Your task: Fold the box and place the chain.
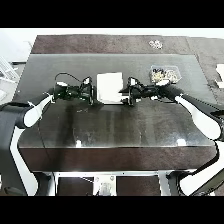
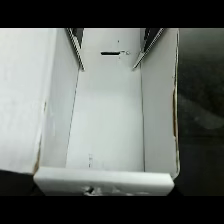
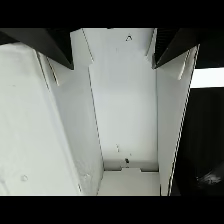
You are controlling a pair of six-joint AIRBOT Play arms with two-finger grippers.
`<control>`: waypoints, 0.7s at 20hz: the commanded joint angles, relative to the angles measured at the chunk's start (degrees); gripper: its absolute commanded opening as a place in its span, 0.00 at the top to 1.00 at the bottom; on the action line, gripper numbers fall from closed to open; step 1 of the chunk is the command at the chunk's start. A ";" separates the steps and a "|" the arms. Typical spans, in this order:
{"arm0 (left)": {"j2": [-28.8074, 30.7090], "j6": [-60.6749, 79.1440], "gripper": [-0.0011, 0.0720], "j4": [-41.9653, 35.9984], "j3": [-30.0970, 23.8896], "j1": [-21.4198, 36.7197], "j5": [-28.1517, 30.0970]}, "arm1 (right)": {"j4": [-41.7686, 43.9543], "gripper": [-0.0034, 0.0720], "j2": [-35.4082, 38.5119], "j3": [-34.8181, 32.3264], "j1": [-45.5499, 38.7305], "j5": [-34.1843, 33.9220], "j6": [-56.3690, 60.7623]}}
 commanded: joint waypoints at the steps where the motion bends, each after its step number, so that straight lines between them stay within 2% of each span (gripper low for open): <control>1: -0.02 -0.22 0.34 -0.26 0.02 0.00 0.37 | -1.73 0.11 -0.04 -0.35 0.07 0.33 0.55; 2: -0.02 -0.22 0.34 -0.26 0.02 0.00 0.37 | -1.79 0.11 -0.04 -0.35 0.07 0.33 0.52; 3: -0.02 -0.22 0.34 -0.26 0.02 0.00 0.37 | -1.79 0.19 -0.04 -0.33 0.02 0.35 0.55; 5: -0.02 -0.22 0.34 -0.26 0.02 0.00 0.37 | -1.79 0.62 0.00 -0.31 -0.22 0.35 0.55; 6: -0.02 -0.22 0.34 -0.26 0.02 0.00 0.37 | -1.77 0.73 0.00 -0.26 -0.48 0.33 0.61; 9: -0.02 -0.22 0.34 -0.26 0.02 0.00 0.37 | -1.79 0.88 0.02 -0.22 -2.71 0.61 2.16; 14: -0.02 -0.22 0.34 -0.26 0.02 0.00 0.37 | -1.79 0.90 3.02 -0.22 -8.02 8.74 2.89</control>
